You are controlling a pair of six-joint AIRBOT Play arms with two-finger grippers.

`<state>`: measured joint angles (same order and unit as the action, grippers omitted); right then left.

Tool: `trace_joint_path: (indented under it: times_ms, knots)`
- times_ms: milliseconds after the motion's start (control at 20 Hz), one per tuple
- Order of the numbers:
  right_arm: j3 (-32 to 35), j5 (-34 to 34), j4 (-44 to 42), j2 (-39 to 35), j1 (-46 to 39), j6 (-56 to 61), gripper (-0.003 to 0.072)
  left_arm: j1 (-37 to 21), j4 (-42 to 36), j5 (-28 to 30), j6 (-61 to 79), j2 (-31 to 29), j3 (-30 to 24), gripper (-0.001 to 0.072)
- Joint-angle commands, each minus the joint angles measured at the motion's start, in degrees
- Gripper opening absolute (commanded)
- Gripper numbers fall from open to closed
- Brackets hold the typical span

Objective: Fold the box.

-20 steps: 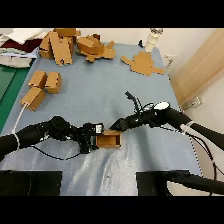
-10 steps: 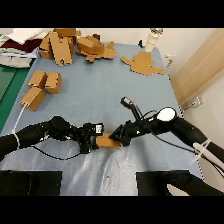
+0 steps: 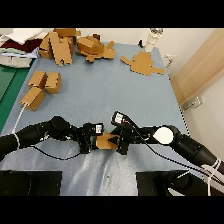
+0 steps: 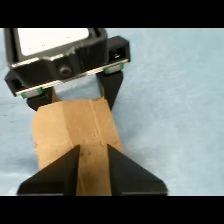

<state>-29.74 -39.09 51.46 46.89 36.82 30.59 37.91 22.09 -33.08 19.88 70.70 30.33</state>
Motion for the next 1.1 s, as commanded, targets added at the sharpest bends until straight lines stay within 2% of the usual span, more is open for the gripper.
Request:
trace_joint_path:
  times_ms: [0, 250, 350, 500, 1050]
  knots:
    - [-0.6, 1.7, 3.6, -0.8, 1.2, -7.2, 0.0375, 0.0, 0.0, 0.0, 0.0, 0.0, 0.0, 0.0482]
    - [-0.7, -2.4, 3.9, -0.8, 4.2, -16.4, 0.0398, 0.0, 0.0, 0.0, 0.0, 0.0, 0.0, 0.0482]
    - [-0.7, -2.4, 3.9, -0.8, 5.1, -19.4, 0.0465, 0.0, 0.0, 0.0, 0.0, 0.0, 0.0, 0.0482]
    - [-0.7, -2.1, 4.9, 0.0, 5.6, -22.8, 0.0465, 0.0, 0.0, 0.0, 0.0, 0.0, 0.0, 0.0482]
    - [-0.7, -1.3, 7.8, 4.7, 5.7, -22.7, 0.0465, 0.0, 0.0, 0.0, 0.0, 0.0, 0.0, 0.0482]
